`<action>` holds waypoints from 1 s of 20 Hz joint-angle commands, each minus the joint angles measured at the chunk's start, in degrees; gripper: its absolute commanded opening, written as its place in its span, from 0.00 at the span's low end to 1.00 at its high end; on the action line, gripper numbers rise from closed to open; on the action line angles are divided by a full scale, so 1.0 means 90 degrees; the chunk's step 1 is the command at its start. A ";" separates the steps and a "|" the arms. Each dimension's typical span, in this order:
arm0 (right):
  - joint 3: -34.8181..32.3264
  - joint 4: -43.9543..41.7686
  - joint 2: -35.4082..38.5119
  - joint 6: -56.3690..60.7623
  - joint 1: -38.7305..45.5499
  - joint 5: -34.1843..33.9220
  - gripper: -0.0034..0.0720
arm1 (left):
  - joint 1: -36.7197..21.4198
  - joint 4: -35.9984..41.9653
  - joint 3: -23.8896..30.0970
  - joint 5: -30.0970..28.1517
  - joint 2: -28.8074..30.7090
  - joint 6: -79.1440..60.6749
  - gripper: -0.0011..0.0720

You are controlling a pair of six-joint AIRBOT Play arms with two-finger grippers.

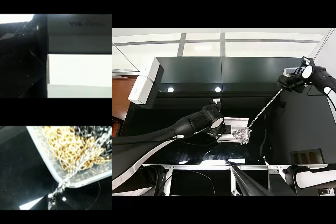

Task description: Fold the box and place the chain.

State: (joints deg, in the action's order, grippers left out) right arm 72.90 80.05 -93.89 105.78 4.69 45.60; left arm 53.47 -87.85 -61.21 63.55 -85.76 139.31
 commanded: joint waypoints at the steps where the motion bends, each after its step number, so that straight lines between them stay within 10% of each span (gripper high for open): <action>1: 0.0005 -0.0019 0.0352 -0.0440 0.0056 0.0257 0.10 | -0.0002 0.0000 0.0002 0.0000 -0.0002 0.0000 0.06; 20: -0.0019 -0.2106 0.4401 -0.2982 0.0391 0.3480 0.10 | -0.0002 0.0002 0.0002 0.0000 -0.0002 0.0000 0.06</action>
